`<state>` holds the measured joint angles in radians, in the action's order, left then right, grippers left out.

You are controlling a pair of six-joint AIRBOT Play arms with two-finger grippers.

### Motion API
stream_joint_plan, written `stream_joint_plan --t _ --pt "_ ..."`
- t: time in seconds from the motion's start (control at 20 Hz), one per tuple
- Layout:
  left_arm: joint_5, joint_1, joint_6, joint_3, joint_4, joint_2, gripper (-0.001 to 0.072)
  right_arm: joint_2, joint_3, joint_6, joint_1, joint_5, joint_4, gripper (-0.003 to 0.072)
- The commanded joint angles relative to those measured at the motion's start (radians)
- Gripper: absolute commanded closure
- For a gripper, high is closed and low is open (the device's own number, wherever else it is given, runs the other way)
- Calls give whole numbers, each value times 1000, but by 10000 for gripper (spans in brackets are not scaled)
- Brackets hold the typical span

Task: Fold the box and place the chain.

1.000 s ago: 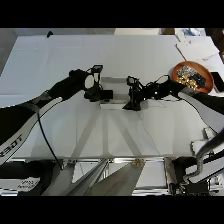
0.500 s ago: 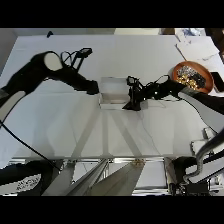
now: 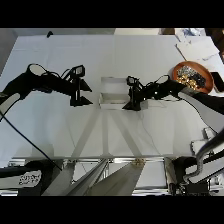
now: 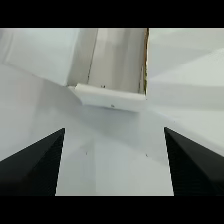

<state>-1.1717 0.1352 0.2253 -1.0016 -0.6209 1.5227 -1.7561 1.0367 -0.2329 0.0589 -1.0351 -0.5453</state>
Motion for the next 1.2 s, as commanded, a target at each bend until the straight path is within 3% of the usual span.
stream_joint_plan --t 0.0,0.1,0.25,0.5,0.8,1.15 --pt "-16 -16 285 22 159 113 1 0 1 0 0 0 0 284" --pt "-40 -16 338 20 241 160 1 0 1 0 0 0 0 284" --pt "-50 -8 340 -7 261 207 1 0 1 0 0 0 0 284" --pt "-53 24 331 -80 234 240 1 0 1 0 0 0 0 284" --pt "-50 68 306 -88 137 255 3 0 1 0 0 0 0 284" --pt "51 117 261 -89 139 253 6 0 1 0 0 0 0 284"
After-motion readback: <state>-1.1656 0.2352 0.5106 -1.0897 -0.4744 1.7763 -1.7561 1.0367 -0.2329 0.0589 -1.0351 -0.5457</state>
